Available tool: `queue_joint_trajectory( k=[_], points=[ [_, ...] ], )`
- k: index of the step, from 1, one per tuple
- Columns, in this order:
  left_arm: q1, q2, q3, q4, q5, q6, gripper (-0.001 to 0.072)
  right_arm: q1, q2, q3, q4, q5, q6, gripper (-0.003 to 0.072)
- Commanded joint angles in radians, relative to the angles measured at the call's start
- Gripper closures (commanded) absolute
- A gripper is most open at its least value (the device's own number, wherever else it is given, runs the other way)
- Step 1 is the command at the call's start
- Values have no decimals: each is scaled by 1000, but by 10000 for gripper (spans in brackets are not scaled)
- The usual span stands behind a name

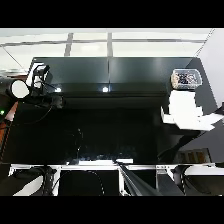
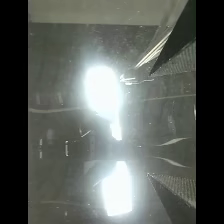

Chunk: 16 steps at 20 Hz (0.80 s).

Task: Fold the box and place the chain.

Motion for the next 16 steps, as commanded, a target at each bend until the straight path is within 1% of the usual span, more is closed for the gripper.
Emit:
queue_joint_trajectory(
  k=[1, 3, 5, 6, 7, 9, 10, 12, 14, 16],
  points=[
    [0, -1, 1, -2, 41, 14, 11, 58, 66, -39, 137, 134, 35, 672],
    [-1, -1, 1, -6, 62, 14, 11, 109, 153, -149, 267, 149, 30, 672],
    [0, -1, 1, -31, 63, 14, 11, 175, 249, -277, 330, 147, 31, 672],
    [-1, -1, 1, -43, 62, 14, 11, 217, 313, -360, 367, 127, 29, 672],
    [-3, -1, -3, -61, 64, 19, 11, 256, 383, -448, 421, 83, 20, 672],
    [-14, -1, -19, -99, 82, 58, 11, 346, 550, -654, 599, -93, 2, 672],
    [-23, -1, -34, -120, 104, 73, 11, 406, 630, -759, 729, -184, -35, 672],
    [-39, -2, -74, -169, 168, 93, 11, 545, 742, -922, 940, -342, -105, 672],
    [-48, -14, -97, -236, 203, 106, 10, 690, 782, -1012, 1038, -511, -129, 672],
    [-47, -52, -98, -373, 203, 167, 10, 834, 782, -1037, 1050, -634, -129, 672]
  ],
)
